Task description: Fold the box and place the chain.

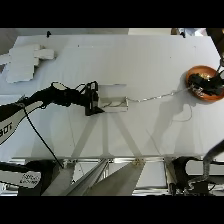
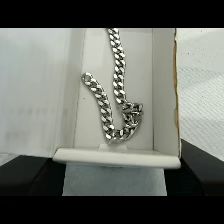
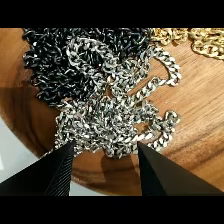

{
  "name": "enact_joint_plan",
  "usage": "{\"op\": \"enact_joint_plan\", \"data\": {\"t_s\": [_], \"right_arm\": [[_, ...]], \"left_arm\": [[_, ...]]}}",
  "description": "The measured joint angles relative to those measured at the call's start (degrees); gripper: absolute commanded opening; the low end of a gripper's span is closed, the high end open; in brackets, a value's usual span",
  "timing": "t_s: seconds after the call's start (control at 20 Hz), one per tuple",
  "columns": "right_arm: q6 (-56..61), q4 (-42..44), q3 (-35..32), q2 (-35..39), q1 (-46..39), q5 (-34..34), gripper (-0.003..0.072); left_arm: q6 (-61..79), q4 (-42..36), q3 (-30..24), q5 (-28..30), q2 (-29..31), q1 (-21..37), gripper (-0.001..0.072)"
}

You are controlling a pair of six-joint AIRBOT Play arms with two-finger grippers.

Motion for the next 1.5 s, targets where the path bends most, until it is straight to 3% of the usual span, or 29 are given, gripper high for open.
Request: {"op": "enact_joint_plan", "data": {"t_s": [0.1,0.15,0.2,0.4,0.95,1.5], "right_arm": [[0.22,-0.15,0.02,-1.53,0.0,-0.85,0.0323],[0.22,-0.13,0.0,-2.19,0.0,-0.94,0.0198],[0.26,-0.13,0.0,-2.58,0.0,-1.2,0.0132],[0.35,-0.35,0.02,-2.78,0.22,-1.05,0.0019],[-4.44,-3.87,-0.04,10.91,7.78,5.55,0.0019],[-9.01,-3.43,-0.04,18.43,33.0,19.34,0.0019]], "left_arm": [[0.0,0.0,-0.02,0.0,0.0,0.0,0.0566],[0.0,0.0,-0.02,0.0,0.0,0.0,0.0566],[0.0,-0.02,-0.02,0.0,0.0,0.0,0.0566],[-0.02,0.0,-0.02,0.0,0.0,0.0,0.0566],[0.0,0.0,-0.02,0.0,0.0,0.0,0.0566],[0.0,0.0,0.0,0.0,0.0,0.0,0.0566]]}}
